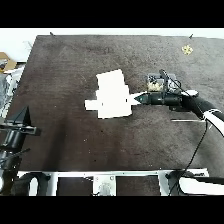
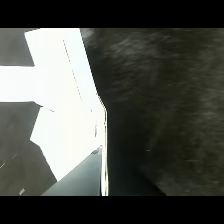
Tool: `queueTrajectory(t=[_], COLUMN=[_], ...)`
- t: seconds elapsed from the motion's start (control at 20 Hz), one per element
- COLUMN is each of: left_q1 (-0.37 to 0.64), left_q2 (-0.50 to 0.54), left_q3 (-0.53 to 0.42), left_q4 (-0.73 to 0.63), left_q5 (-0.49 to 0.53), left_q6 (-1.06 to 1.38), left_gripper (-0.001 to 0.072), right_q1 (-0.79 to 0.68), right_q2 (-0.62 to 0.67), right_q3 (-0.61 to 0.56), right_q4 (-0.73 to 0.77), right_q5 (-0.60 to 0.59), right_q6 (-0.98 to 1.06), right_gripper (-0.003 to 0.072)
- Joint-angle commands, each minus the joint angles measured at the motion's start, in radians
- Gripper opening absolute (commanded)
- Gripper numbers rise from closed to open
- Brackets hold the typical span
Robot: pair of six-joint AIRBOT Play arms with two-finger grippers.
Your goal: Fold the box and place the chain.
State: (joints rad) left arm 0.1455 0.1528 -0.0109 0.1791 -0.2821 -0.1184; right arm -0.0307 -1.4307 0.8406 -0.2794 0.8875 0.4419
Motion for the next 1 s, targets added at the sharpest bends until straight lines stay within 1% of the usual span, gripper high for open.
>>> queueTrajectory(t=[0.0, 0.05, 0.1, 0.15, 0.3, 0.4, 0.5, 0.6, 0.95], left_q1=[0.0, 0.0, 0.0, 0.0, 0.0, 0.0, 0.0, 0.0, 0.0], left_q2=[0.001, 0.001, 0.001, 0.001, 0.001, 0.001, 0.001, 0.001, -0.01], left_q3=[0.001, 0.001, 0.001, 0.001, 0.011, 0.012, 0.03, 0.055, 0.097], left_q4=[-0.012, -0.042, -0.086, -0.122, -0.134, -0.177, -0.187, -0.187, -0.187], left_q5=[-0.027, -0.033, -0.052, -0.076, -0.169, -0.192, -0.22, -0.209, -0.208], left_q6=[-0.012, -0.012, -0.012, -0.012, -0.013, -0.016, -0.016, -0.016, -0.011], left_gripper=[0.001, 0.0016, 0.027, 0.0401, 0.0402, 0.0403, 0.0402, 0.0401, 0.0399], right_q1=[0.025, 0.026, 0.031, 0.04, 0.077, 0.095, 0.102, 0.101, 0.101], right_q2=[0.003, 0.003, 0.003, 0.003, -0.004, -0.02, -0.024, -0.024, -0.024], right_q3=[-0.062, -0.069, -0.071, -0.071, -0.072, -0.073, -0.073, -0.073, -0.103], right_q4=[0.022, 0.023, 0.023, 0.033, 0.051, 0.101, 0.183, 0.285, 0.277], right_q5=[-0.128, -0.123, -0.125, -0.125, -0.156, -0.155, -0.176, -0.186, -0.222], right_q6=[-0.031, -0.031, -0.037, -0.054, -0.068, -0.077, -0.127, -0.182, -0.185], right_gripper=[-0.0007, -0.0006, -0.0007, -0.0007, -0.0007, -0.0006, -0.0007, -0.0006, -0.0006])
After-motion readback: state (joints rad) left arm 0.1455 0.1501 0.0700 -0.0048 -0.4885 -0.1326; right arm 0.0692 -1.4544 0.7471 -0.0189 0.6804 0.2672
